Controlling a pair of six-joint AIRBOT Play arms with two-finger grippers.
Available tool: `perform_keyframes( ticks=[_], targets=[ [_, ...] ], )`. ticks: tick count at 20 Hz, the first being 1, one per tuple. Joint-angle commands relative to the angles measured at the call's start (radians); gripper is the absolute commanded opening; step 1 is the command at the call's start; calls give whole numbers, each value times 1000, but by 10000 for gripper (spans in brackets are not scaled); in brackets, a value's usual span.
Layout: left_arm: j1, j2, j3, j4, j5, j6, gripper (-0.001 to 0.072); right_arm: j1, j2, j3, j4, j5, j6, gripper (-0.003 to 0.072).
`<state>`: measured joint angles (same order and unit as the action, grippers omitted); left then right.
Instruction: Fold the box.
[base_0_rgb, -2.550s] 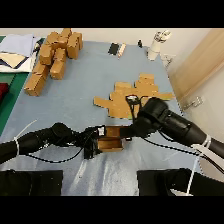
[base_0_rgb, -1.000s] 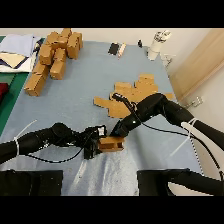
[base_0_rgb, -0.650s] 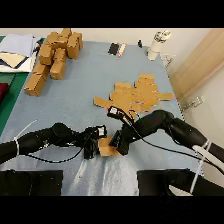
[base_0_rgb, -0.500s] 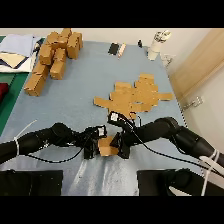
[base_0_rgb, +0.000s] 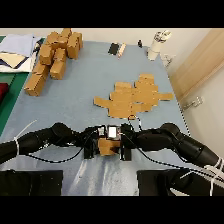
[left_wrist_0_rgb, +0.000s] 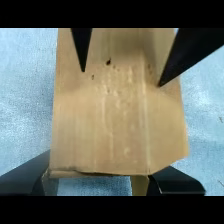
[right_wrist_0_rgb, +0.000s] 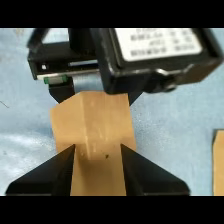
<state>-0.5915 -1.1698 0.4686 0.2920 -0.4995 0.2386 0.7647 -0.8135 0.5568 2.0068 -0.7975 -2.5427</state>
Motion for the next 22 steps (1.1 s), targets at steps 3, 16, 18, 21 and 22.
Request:
perform_keyframes(
  ticks=[3, 16, 18, 21, 22],
  targets=[
    [0, 0, 0, 0, 0, 0, 475, 36, -39, -2, -35, 21, -59, 542],
    [0, 0, 0, 0, -1, 0, 475, 104, 10, -1, -189, 90, -31, 399],
    [1, 0, 0, 0, 0, 0, 475, 104, 33, -1, -190, 82, -31, 387],
    [0, 0, 0, 0, 0, 0, 475, 104, 31, -1, -198, 82, -31, 269],
    [1, 0, 0, 0, 0, 0, 475, 104, 22, -1, -198, 82, -31, 259]
  ],
)
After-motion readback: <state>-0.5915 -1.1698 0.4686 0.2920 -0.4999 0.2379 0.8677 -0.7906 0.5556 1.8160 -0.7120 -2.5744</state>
